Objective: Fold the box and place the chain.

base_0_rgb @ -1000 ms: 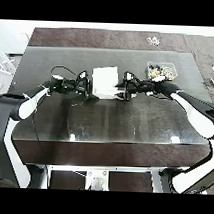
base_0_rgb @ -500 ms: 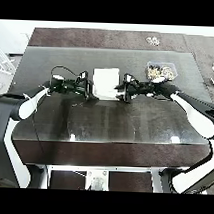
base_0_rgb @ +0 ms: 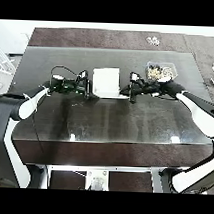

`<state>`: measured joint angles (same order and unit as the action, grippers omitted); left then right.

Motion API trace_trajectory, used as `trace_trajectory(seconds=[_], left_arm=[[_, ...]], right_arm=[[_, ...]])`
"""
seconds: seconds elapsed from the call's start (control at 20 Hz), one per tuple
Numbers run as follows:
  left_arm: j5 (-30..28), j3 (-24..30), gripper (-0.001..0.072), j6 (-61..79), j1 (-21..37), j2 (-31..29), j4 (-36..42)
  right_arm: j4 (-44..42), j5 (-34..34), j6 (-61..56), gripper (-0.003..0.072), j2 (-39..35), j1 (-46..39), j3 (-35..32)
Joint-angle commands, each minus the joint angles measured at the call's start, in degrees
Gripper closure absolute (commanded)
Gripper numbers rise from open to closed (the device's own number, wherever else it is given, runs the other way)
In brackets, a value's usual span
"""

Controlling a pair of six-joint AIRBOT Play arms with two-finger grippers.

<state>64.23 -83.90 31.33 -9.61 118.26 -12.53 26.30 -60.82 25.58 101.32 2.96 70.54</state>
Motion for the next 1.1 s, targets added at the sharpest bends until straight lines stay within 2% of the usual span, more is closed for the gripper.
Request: trace_trajectory(seconds=[0.0,0.05,0.2,0.45,0.6,0.7,0.9,1.05], left_arm=[[0.33,-0.02,0.0239,0.20,-0.02,0.00,-0.33],[0.33,-0.02,0.0239,0.20,-0.02,0.00,-0.31],[0.31,-0.02,0.0239,0.20,-0.02,0.00,-0.33],[0.33,-0.02,0.0238,0.20,-0.02,0.00,-0.31],[0.31,-0.02,0.0239,0.20,-0.02,0.00,-0.33],[0.31,-0.02,0.0239,0.20,-0.02,0.00,-0.33],[0.33,-0.02,0.0239,0.20,-0.02,0.00,-0.33],[0.33,-0.02,0.0239,0.20,-0.02,0.00,-0.31]], right_arm=[[-0.15,-5.22,-3.02,0.0657,-2.64,-3.50,0.07],[-0.15,-5.25,-5.01,0.0679,-3.61,-4.35,0.07],[-0.35,-4.96,-14.84,0.0679,-5.73,-6.32,0.09],[2.89,1.64,-45.66,0.0679,-6.16,-8.66,3.26],[1.70,2.97,-48.13,0.0679,-6.27,-10.84,4.42],[1.90,0.94,-57.07,0.0679,-6.25,-11.74,4.33],[18.36,0.11,-77.92,0.0680,-4.42,-11.96,4.33],[18.91,-2.34,-81.15,0.0681,-1.16,-11.63,4.33]])
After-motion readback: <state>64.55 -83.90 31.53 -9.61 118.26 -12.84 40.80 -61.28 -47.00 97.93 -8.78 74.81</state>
